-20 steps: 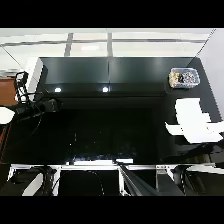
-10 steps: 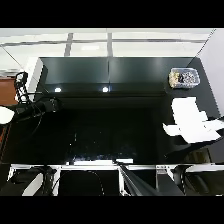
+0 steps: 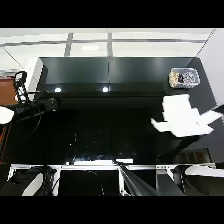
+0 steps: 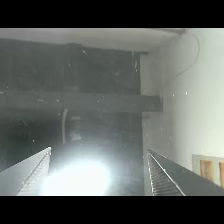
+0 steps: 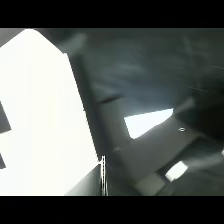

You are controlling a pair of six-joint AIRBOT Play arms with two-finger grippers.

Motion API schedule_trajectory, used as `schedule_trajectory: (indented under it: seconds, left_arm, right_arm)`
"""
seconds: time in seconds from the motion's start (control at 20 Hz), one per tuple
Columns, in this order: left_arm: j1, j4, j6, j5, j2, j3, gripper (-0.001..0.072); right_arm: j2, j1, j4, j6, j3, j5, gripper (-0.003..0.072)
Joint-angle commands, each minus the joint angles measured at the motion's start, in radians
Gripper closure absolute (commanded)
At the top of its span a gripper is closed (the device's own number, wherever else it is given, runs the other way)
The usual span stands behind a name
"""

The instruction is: Fold the box and place the chain.

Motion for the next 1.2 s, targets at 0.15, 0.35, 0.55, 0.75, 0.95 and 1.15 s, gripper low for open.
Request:
schedule_trajectory:
  seconds: [0.15,0.35,0.55,0.75,0.95,1.15]
  left_arm:
    - [-0.007,-0.069,0.001,0.047,-0.028,0.000,0.0009]
    - [-0.118,-0.188,0.043,0.048,-0.118,0.006,0.0009]
    - [-0.228,-0.273,0.047,-0.049,-0.313,0.127,0.0009]
    - [-0.201,-0.473,0.127,-0.252,-0.546,0.275,0.0010]
    - [-0.203,-0.555,0.134,-0.355,-0.697,0.312,0.0010]
    - [-0.227,-0.705,0.226,-0.385,-0.823,0.359,0.0009]
  right_arm:
    - [0.425,0.328,0.426,0.020,-0.523,-0.437,0.0674]
    - [0.534,0.636,0.557,0.005,-0.700,-0.590,0.0674]
    - [0.534,0.939,0.569,0.044,-0.748,-0.777,0.0674]
    - [0.534,1.090,0.570,0.085,-0.751,-0.938,0.0673]
    - [0.534,1.099,0.569,0.084,-0.751,-0.922,0.0673]
    - [0.534,1.099,0.568,0.084,-0.751,-0.908,0.0673]
